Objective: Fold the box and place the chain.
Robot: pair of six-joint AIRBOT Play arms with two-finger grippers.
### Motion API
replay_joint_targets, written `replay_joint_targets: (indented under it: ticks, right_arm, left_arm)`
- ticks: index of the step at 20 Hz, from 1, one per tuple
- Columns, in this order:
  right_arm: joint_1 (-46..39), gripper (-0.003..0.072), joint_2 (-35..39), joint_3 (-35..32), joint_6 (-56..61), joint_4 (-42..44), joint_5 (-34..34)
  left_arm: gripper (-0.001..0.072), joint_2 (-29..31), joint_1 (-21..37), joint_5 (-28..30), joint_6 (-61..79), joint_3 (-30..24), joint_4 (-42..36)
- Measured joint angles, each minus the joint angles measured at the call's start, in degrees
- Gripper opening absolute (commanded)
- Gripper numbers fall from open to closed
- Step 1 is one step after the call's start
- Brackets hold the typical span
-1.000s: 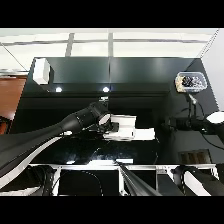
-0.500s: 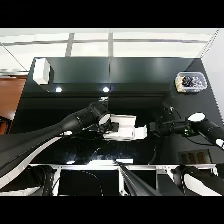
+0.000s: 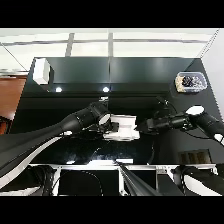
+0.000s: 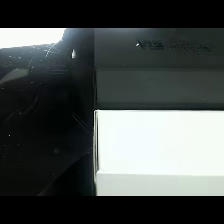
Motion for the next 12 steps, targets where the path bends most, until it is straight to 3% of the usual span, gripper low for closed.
replay_joint_targets:
  ticks: [4,8,11,12]
  right_arm:
    - [7.0,0.062,0.0,2.2,4.0,-0.9,-4.3]
    - [14.8,0.062,0.0,6.7,16.7,-10.9,-9.3]
    - [20.0,0.0498,0.0,10.2,27.9,-21.6,-11.2]
    - [21.5,0.0495,0.0,11.1,30.9,-24.4,-11.6]
  left_arm:
    - [0.0023,0.0,0.0,0.0,0.0,0.0,0.0]
    - [0.0023,0.0,0.0,0.0,0.0,0.0,0.0]
    - [0.0023,0.0,0.0,0.0,0.0,0.0,0.0]
    - [0.0023,0.0,0.0,0.0,-0.1,0.0,0.0]
